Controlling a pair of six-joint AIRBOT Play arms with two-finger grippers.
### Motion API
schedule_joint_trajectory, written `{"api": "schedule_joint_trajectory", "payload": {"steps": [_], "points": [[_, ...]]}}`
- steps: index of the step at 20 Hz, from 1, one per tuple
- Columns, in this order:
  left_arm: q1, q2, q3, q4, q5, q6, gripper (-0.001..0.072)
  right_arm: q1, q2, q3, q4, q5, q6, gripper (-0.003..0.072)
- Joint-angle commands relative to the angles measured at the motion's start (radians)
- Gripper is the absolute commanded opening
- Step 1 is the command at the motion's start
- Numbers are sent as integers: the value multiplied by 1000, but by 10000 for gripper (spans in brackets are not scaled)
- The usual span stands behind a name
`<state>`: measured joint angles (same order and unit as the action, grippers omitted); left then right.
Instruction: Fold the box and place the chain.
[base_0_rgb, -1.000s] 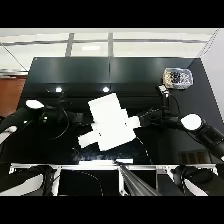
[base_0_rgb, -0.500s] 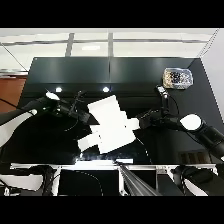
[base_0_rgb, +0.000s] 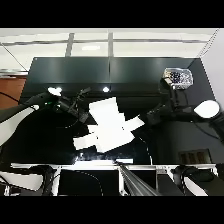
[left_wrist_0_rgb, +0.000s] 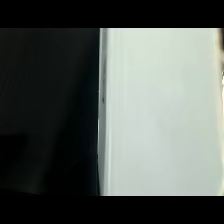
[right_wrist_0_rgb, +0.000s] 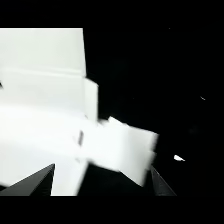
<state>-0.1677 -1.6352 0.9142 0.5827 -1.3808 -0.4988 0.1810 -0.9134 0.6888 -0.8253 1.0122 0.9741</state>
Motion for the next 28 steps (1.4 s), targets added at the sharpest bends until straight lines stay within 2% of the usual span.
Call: {"api": "schedule_joint_trajectory", "payload": {"steps": [1, 3, 5, 7, 8, 13, 18, 22, 28], "points": [[-15, 66, 8, 32, 2, 79, 23, -50, 0, 86, -228, 237, -144, 687], [-52, 185, -39, 41, 124, 190, 23, -48, -1, 68, -272, 258, -191, 687], [-104, 329, -136, 16, 370, 363, 28, -43, -1, 30, -257, 230, -225, 687], [-158, 409, -235, 21, 520, 647, 31, -14, -1, -21, -241, 162, -284, 686], [-174, 419, -262, 49, 539, 729, 31, 10, -1, -45, -241, 120, -323, 686], [-188, 389, -298, 49, 541, 729, 30, 156, -3, -102, -242, -2, -412, 687], [-188, 384, -298, 51, 531, 740, 31, 262, -4, -105, -242, -35, -526, 687], [-189, 385, -296, 54, 480, 793, 31, 333, -4, -105, -242, -37, -582, 687], [-225, 377, -296, 34, 550, 829, 30, 411, -47, -121, -241, -95, -666, 687]]}}
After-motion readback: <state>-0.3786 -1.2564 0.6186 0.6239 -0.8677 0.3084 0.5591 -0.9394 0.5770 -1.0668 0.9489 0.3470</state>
